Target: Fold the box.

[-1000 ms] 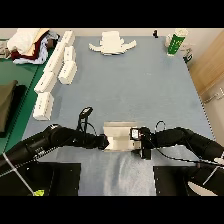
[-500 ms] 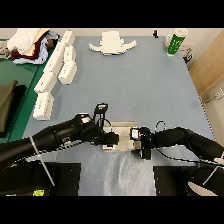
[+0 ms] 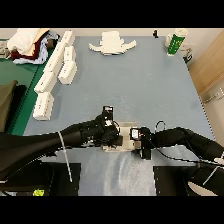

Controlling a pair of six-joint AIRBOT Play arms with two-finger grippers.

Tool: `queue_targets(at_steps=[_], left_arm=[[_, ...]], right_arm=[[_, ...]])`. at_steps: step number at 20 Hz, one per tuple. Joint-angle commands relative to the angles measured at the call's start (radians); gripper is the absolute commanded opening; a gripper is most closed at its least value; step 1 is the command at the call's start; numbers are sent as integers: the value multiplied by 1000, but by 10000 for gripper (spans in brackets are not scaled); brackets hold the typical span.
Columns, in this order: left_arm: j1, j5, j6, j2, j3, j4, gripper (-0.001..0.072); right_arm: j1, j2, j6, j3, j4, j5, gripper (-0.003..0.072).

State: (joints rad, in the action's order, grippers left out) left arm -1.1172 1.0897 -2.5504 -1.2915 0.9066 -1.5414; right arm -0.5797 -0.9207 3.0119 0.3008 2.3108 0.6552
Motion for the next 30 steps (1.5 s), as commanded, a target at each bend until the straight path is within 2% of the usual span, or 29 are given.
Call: queue_targets(at_steps=[1,3,4,5,6,7,16,17,18,19,23,26,27,28,29,30], left_arm=[[-5,13,-17,-68,46,-9,401],[-5,22,-17,-87,55,-15,400],[-5,34,-21,-88,55,-20,310],[-5,48,-24,-87,55,-32,109],[-5,53,-24,-86,56,-34,38],[-5,59,-24,-87,56,-34,14],[-5,66,-24,-87,56,-5,16],[-5,65,-23,-84,56,-3,99],[-5,67,-26,-80,58,-3,444],[-5,70,-41,-74,63,-4,557],[3,146,-36,-10,90,-27,558],[18,265,-22,119,92,-34,556],[27,293,-22,180,92,-39,420],[35,310,-18,237,92,-40,99],[42,306,21,294,92,-46,12],[46,307,22,343,92,-73,12]], right_arm=[[0,-1,0,-1,0,0,517],[0,-1,0,-1,0,0,517],[0,-1,0,-1,0,0,517],[0,-1,0,-1,0,0,517],[0,-1,0,-1,0,0,517],[0,-1,0,-1,0,0,517],[0,-1,0,-1,0,0,517],[0,-1,0,-1,0,0,517],[0,0,0,-1,0,0,517],[0,-1,0,-1,0,0,517],[0,-1,0,-1,0,0,517],[0,-1,0,-1,0,0,517],[0,-1,0,-1,0,0,517],[0,-1,0,-1,0,0,517],[0,-1,0,-1,0,0,517],[0,-1,0,-1,0,0,517]])
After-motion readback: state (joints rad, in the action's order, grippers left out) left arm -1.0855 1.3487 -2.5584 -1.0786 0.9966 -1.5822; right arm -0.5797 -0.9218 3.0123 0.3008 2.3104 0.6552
